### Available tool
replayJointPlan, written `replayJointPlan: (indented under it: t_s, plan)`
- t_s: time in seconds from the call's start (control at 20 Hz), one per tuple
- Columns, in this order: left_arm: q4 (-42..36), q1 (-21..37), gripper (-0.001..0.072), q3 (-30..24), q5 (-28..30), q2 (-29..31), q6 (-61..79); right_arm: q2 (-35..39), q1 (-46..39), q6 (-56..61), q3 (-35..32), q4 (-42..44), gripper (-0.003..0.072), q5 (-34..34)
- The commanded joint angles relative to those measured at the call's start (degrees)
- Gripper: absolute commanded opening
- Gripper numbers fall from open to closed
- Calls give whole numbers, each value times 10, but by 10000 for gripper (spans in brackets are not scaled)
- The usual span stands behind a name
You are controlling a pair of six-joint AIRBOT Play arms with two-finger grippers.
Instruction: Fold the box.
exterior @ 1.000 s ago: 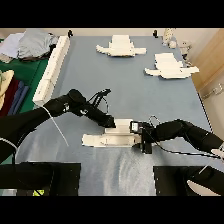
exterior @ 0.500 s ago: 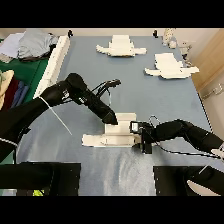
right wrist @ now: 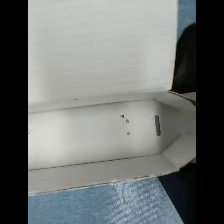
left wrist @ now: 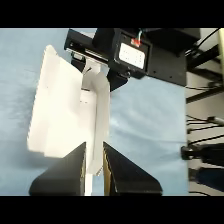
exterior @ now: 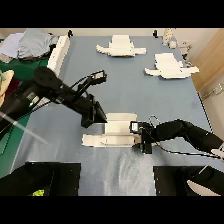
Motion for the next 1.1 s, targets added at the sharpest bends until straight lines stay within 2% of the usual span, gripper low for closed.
replayJointPlan:
  t_s: [0.0, 0.05, 0.1, 0.2, 0.3, 0.5, 0.6, 0.75, 0.95, 1.0, 1.05]
  plan:
    - [62, 18, 284, -110, 105, 120, 44, 0, 0, 0, 0, 0, 543, 0]
    - [81, 18, 489, -153, 141, 146, 54, 0, 0, 0, 0, 0, 543, 0]
    - [89, 17, 540, -197, 171, 166, 69, 0, 0, 0, 0, 0, 543, 0]
    - [75, 15, 540, -261, 203, 174, 106, 0, 0, 0, 0, 0, 543, 0]
    - [69, -7, 541, -294, 228, 161, 158, 0, 0, 0, 0, 0, 543, 0]
    - [67, -52, 540, -299, 281, 108, 202, 0, 0, 0, 0, 0, 543, 0]
    - [67, -61, 540, -299, 282, 85, 207, 0, 0, 0, 0, 0, 543, 0]
    - [60, -78, 540, -299, 283, 74, 217, 0, 0, 0, 0, 0, 543, 0]
    - [26, -95, 537, -298, 329, 57, 217, 0, 0, 0, 0, 0, 543, 0]
    - [23, -101, 473, -295, 334, 52, 217, 0, 0, 0, 0, 0, 543, 0]
    - [21, -108, 377, -291, 336, 47, 217, 0, 0, 0, 0, 0, 543, 0]
